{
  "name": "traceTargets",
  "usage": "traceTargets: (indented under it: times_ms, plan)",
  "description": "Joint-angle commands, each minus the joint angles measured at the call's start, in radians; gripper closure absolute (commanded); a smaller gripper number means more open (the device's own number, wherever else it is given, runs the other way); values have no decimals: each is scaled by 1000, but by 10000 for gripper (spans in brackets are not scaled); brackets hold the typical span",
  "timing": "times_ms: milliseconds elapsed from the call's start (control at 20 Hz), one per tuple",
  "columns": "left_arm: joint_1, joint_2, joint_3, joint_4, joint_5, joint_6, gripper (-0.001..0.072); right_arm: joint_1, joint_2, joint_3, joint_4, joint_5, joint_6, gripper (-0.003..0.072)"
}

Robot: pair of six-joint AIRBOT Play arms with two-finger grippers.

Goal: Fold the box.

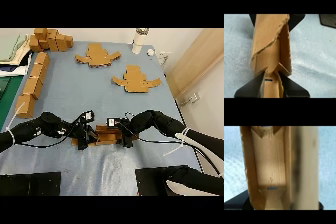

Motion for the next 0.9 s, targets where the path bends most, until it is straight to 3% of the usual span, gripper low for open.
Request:
traceTargets:
  times_ms: [0,250,300,350,550,700,800,850]
  plan:
    - [0,0,-5,-1,1,0,454,0,0,0,0,0,1,179]
    - [0,0,-5,-1,1,-3,453,0,0,0,0,0,2,179]
    - [0,0,-5,-1,1,-3,417,0,0,0,0,0,2,179]
    - [0,0,-5,-1,1,-4,216,0,0,0,0,0,2,179]
    - [1,0,-4,8,3,-6,201,0,0,0,0,0,2,179]
    - [9,10,0,122,35,-151,214,0,0,0,0,0,2,179]
    - [30,47,5,270,30,-328,699,0,0,0,0,0,2,179]
    - [41,77,8,338,25,-438,696,0,0,0,0,0,1,179]
